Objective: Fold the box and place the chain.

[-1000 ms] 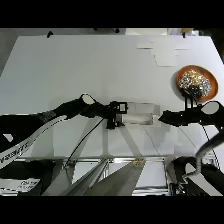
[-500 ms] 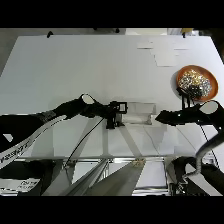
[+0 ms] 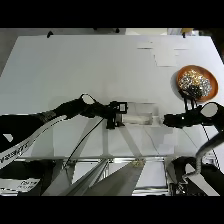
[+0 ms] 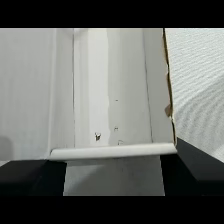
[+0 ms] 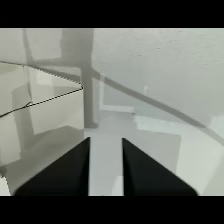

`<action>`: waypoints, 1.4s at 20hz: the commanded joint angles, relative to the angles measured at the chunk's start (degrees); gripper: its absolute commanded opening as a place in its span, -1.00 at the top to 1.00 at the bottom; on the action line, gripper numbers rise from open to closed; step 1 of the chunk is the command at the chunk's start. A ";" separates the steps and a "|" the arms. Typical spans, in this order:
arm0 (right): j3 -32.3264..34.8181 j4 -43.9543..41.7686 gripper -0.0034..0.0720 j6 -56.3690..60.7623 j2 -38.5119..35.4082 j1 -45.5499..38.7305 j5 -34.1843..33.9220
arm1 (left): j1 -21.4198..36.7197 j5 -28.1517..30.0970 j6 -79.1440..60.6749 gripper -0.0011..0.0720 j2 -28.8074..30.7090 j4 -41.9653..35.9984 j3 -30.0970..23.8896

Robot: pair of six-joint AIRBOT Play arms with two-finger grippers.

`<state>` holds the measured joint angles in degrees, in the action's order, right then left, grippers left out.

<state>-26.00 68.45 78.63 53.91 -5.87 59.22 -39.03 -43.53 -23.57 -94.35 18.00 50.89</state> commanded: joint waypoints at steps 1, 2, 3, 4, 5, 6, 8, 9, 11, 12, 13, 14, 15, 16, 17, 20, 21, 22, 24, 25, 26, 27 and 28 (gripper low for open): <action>0.00 1.49 0.67 0.85 -0.09 0.02 -2.05 | 0.00 0.02 0.00 0.40 0.02 0.00 0.00; 0.00 1.18 0.68 0.85 -0.09 0.02 -3.15 | 0.00 0.02 0.00 0.40 0.00 0.00 0.00; 0.00 0.76 0.70 0.85 -0.02 0.02 -4.02 | 0.00 0.02 -0.02 0.40 0.02 0.00 0.00; 0.00 0.48 0.76 0.83 0.26 0.02 -4.68 | 0.00 0.02 0.00 0.40 0.02 0.00 0.00; 0.00 0.09 0.82 0.81 0.87 0.02 -4.81 | 0.00 0.02 -0.02 0.40 0.00 0.00 0.00; 0.00 -0.39 0.82 0.81 1.73 0.04 -4.98 | 0.00 0.02 0.00 0.40 0.02 0.00 0.00; 0.02 -3.91 0.81 0.07 3.54 0.04 -5.27 | 0.00 0.02 0.00 0.40 0.02 0.00 0.00; 0.07 -6.08 0.81 -1.46 4.00 0.04 -5.44 | 0.00 0.02 0.00 0.40 0.02 0.00 0.00; 0.09 -6.73 0.81 -2.12 4.07 0.04 -5.70 | 0.00 0.02 0.00 0.40 0.02 0.00 0.00; 0.13 -6.56 0.82 -2.19 4.09 0.02 -5.81 | 0.00 0.02 0.00 0.40 0.02 0.00 0.00; 0.48 -6.36 0.85 -2.19 4.09 0.04 -6.21 | 0.00 0.00 0.00 0.40 0.00 0.00 0.00; 1.29 -6.38 0.85 -2.19 4.09 0.02 -6.54 | 0.00 0.02 0.00 0.40 0.02 0.00 0.00; 2.38 -6.38 0.85 -2.19 4.09 0.02 -6.71 | 0.00 0.02 0.00 0.40 0.00 0.00 0.00; 3.28 -6.40 0.85 -2.23 4.07 0.02 -6.64 | 0.00 0.02 0.00 0.40 0.00 0.00 0.00; 3.58 -6.56 0.85 -2.58 4.07 0.02 -6.27 | 0.00 0.02 0.00 0.40 0.00 0.00 0.00; 3.61 -8.98 0.85 -4.87 2.78 0.04 -5.25 | 0.00 0.02 0.00 0.40 0.02 0.00 0.00; 3.61 -9.40 0.85 -5.51 1.53 0.02 -5.09 | 0.00 0.02 0.00 0.40 0.00 0.00 0.00; 3.61 -9.29 0.85 -5.66 0.11 0.02 -4.92 | 0.00 0.02 0.00 0.40 0.00 0.00 0.00; 3.61 -9.38 0.84 -5.64 -2.69 0.02 -4.37 | 0.00 0.02 0.00 0.40 0.02 0.00 0.00; 3.61 -10.23 0.75 -5.64 -3.98 0.02 -3.69 | 0.00 0.02 0.00 0.40 0.02 0.00 0.00; 3.61 -11.61 0.73 -5.77 -5.20 0.04 -3.04 | 0.00 0.02 0.00 0.40 0.00 0.00 0.00; 3.61 -13.46 0.73 -6.91 -6.21 0.04 -2.67 | 0.00 0.02 0.00 0.40 0.00 0.00 0.00; 3.61 -15.26 0.65 -7.37 -7.08 0.04 -2.45 | 0.00 0.02 0.00 0.40 0.02 0.00 0.00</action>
